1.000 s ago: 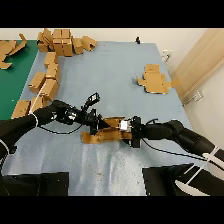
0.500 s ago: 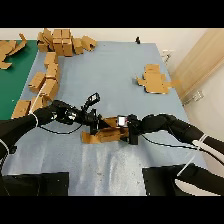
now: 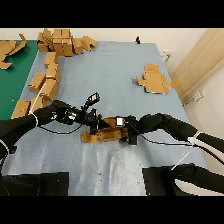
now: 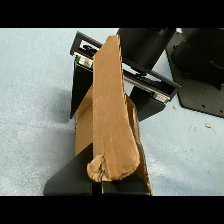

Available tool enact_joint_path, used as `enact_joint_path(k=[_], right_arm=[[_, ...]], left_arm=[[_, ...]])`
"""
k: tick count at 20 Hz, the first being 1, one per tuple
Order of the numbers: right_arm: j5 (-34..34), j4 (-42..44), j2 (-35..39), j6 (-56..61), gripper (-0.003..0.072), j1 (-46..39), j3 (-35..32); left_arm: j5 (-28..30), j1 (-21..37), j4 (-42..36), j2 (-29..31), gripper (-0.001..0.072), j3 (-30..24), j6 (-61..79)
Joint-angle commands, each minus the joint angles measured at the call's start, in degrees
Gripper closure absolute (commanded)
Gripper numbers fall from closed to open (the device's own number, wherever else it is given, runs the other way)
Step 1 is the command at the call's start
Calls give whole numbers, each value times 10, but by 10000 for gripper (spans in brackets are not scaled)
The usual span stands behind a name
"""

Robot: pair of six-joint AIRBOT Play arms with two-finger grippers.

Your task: Fold the box.

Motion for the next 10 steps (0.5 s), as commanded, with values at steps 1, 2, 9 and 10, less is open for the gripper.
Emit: enact_joint_path(k=[1, 2, 9, 10], right_arm=[[0, 10, -4, 0, -24, 0, 0], [-1, 10, -3, 0, -23, 0, 0], [-31, 21, 5, 0, -20, 0, 1], [-37, 23, 5, 0, -20, 0, 2]], left_arm=[[0, 0, 1, 0, 698, 0, 0], [0, 0, 0, 0, 698, 0, 0], [0, 0, 0, 0, 698, 0, 0], [0, 0, 0, 0, 698, 0, 0]])
